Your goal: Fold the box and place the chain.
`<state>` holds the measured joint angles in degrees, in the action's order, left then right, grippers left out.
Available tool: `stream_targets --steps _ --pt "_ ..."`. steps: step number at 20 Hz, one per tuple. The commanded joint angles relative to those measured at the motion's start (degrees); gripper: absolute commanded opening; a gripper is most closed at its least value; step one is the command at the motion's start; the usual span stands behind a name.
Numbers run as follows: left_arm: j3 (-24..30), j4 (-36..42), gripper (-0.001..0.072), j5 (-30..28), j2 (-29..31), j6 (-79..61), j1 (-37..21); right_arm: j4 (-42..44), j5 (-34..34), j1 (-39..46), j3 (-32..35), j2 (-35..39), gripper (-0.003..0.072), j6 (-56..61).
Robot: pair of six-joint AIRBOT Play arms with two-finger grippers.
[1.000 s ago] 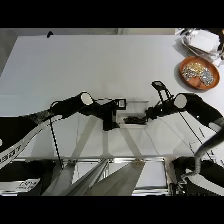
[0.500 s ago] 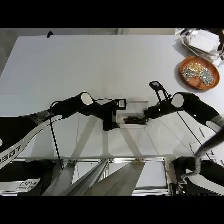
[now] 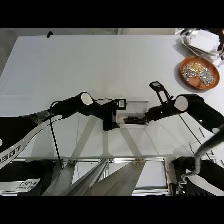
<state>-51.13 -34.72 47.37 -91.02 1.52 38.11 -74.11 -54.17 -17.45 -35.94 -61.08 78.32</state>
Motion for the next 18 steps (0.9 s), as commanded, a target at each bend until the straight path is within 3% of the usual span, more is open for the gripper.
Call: stream_targets --steps 1,7,11,13,18 --pt "-0.1 0.0 0.0314 0.0 0.0 0.0 0.0 -1.0 -3.3 0.0 -0.1 8.9 0.0010 1.5" --pt "-0.1 0.0 0.0314 0.0 0.0 0.0 0.0 4.5 -6.2 0.0 -0.6 27.9 0.0010 2.2" --pt "-0.1 0.0 0.0314 0.0 0.0 0.0 0.0 19.9 3.0 0.0 -1.9 37.1 0.0010 -0.5" --pt "-0.1 0.0 0.0314 0.0 0.0 0.0 0.0 24.4 6.7 0.0 -1.9 38.1 0.0010 -2.2" --pt "-0.1 0.0 0.0314 0.0 0.0 0.0 0.0 26.3 7.0 -2.0 -1.9 33.9 0.0010 -3.9"
